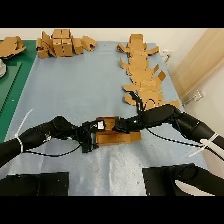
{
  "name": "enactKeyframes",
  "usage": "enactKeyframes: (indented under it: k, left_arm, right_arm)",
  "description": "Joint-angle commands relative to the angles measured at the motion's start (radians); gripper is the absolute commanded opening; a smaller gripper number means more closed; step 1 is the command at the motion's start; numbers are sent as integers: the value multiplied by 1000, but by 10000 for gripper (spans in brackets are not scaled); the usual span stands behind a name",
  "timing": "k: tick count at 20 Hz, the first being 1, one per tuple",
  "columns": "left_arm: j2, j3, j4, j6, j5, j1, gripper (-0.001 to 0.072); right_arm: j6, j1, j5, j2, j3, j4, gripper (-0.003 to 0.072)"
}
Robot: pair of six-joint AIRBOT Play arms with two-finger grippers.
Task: Fold the box.
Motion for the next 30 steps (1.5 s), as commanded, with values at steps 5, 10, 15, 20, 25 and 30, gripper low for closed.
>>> enactKeyframes:
  k: [5, 10, 15, 20, 25, 30]
  left_arm:
    - [-21, 0, -1, 3, 54, -30, 684]
    - [-25, 0, -1, 0, 62, -30, 509]
    - [-26, 0, 0, -1, 62, -29, 512]
    - [-26, 0, 12, 0, 60, -28, 513]
    - [-26, 1, 45, 4, 25, -28, 513]
    - [-26, 1, 56, 50, -20, -28, 513]
  right_arm:
    - [0, 0, 0, 0, 0, 0, -1]
    - [0, 0, 1, 0, 0, 0, -1]
    - [2, -1, 5, 3, 1, -1, -1]
    - [-15, -124, -11, 20, 2, 67, -3]
    - [-247, -221, -112, -71, 3, 257, -3]
    - [-349, -222, -175, -103, 13, 352, -3]
